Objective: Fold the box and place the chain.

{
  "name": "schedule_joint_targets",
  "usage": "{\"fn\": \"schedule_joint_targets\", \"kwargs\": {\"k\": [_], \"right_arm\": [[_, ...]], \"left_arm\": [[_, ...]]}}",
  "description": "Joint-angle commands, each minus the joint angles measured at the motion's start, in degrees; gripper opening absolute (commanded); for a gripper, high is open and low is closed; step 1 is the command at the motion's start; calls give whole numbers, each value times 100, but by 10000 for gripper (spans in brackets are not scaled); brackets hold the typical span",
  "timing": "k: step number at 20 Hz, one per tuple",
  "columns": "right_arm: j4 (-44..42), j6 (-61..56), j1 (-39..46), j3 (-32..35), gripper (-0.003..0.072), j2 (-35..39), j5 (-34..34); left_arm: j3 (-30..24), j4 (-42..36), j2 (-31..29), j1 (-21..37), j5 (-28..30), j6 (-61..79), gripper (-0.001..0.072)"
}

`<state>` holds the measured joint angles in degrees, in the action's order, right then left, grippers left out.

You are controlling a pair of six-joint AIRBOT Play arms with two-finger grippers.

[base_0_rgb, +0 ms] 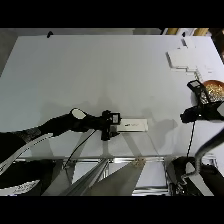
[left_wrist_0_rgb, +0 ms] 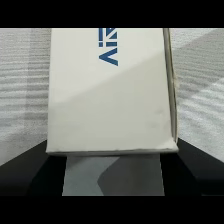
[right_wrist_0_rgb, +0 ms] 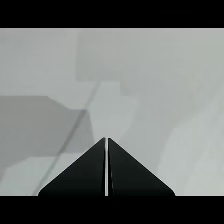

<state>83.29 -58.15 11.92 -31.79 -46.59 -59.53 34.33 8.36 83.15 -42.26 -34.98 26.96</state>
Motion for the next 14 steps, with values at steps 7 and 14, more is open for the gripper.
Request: {"fn": "schedule_joint_targets", "kwargs": {"k": [7,14], "right_arm": [[31,-96,142,0,17,2,-46],[31,-96,142,0,17,4,-48]], "left_arm": [[-2,66,-188,98,9,-2,333],[-2,2011,-2015,1134,68,-2441,333]]}}
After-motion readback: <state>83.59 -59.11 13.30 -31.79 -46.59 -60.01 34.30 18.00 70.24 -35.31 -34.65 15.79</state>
